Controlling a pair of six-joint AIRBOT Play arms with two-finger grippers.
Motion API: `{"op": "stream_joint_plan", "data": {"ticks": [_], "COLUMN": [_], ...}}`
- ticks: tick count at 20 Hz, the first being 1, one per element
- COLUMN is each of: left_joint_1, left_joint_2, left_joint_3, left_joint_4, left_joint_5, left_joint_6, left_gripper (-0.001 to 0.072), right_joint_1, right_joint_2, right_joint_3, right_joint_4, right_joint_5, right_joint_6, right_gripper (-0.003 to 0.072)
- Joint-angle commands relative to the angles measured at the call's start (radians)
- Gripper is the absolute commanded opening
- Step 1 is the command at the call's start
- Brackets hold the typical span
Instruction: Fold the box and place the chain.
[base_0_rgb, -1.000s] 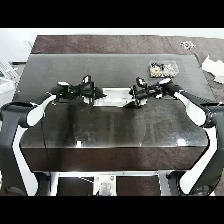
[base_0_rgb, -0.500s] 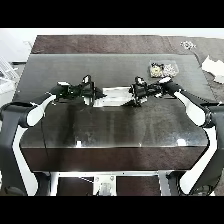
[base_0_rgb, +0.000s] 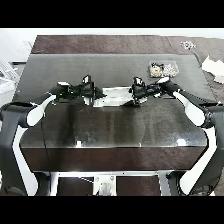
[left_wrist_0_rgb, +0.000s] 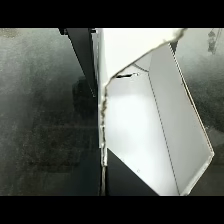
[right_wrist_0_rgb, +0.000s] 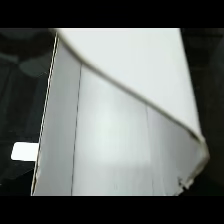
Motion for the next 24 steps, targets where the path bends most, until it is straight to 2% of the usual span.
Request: {"op": "stream_joint_plan", "data": {"ticks": [1, 12, 19, 21, 24], "left_joint_1": [0.001, 0.001, 0.001, 0.001, 0.001], "left_joint_2": [0.001, 0.001, 0.001, 0.001, 0.001], "left_joint_3": [0.001, 0.001, 0.001, 0.001, 0.001], "left_joint_4": [0.0, 0.0, 0.0, 0.0, 0.0], "left_joint_5": [0.0, 0.0, 0.0, 0.0, 0.0], "left_joint_6": [0.0, 0.0, 0.0, 0.0, 0.0], "left_gripper": [0.0023, 0.0023, 0.0022, 0.0022, 0.0023], "right_joint_1": [0.003, 0.002, 0.003, 0.003, 0.002], "right_joint_2": [0.0, -0.002, -0.002, -0.002, -0.002], "right_joint_3": [0.001, 0.018, 0.017, 0.016, 0.017], "right_joint_4": [-0.015, -0.062, -0.063, -0.058, -0.057], "right_joint_5": [0.013, 0.063, 0.034, 0.019, 0.015], "right_joint_6": [0.009, 0.01, 0.01, 0.034, 0.036], "right_gripper": [0.0689, 0.0689, 0.0689, 0.0644, 0.0644]}}
